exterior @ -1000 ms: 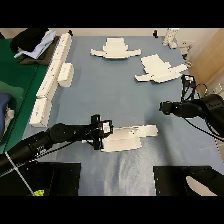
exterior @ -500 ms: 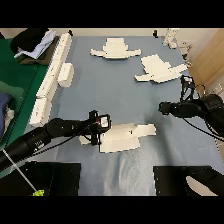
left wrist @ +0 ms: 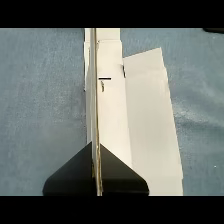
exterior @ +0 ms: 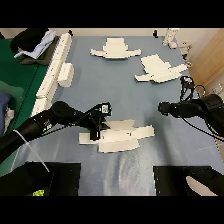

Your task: Fold the box.

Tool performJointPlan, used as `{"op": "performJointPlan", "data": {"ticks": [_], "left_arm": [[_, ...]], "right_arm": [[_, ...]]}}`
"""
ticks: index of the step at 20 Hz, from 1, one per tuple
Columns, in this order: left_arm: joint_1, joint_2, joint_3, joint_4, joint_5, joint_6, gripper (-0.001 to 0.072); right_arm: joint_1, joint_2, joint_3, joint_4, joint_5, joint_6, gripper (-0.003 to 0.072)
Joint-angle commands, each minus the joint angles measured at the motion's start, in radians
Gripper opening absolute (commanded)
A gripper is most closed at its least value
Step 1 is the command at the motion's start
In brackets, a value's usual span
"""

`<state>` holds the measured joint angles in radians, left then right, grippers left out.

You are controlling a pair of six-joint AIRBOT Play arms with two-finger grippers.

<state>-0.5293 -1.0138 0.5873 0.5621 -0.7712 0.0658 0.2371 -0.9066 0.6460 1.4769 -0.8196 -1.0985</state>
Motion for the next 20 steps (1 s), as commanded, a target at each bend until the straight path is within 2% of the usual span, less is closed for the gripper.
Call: {"op": "performJointPlan", "data": {"ticks": [1,4,17,20], "left_arm": [[0.007,-0.024,0.011,-0.049,-0.034,0.035,0.0014],[0.007,-0.021,0.017,-0.11,-0.037,0.08,0.0014],[0.007,-0.059,0.024,-0.083,-0.055,0.045,0.0015],[0.007,-0.06,0.023,-0.082,-0.09,0.045,0.0014]], "right_arm": [[0.0,-0.001,0.001,0.005,0.0,0.0,0.036],[0.0,-0.001,0.001,0.005,0.001,0.0,0.036],[0.0,-0.001,0.001,0.005,0.0,0.0,0.036],[0.0,-0.001,0.001,0.005,0.0,0.0,0.0359]]}}
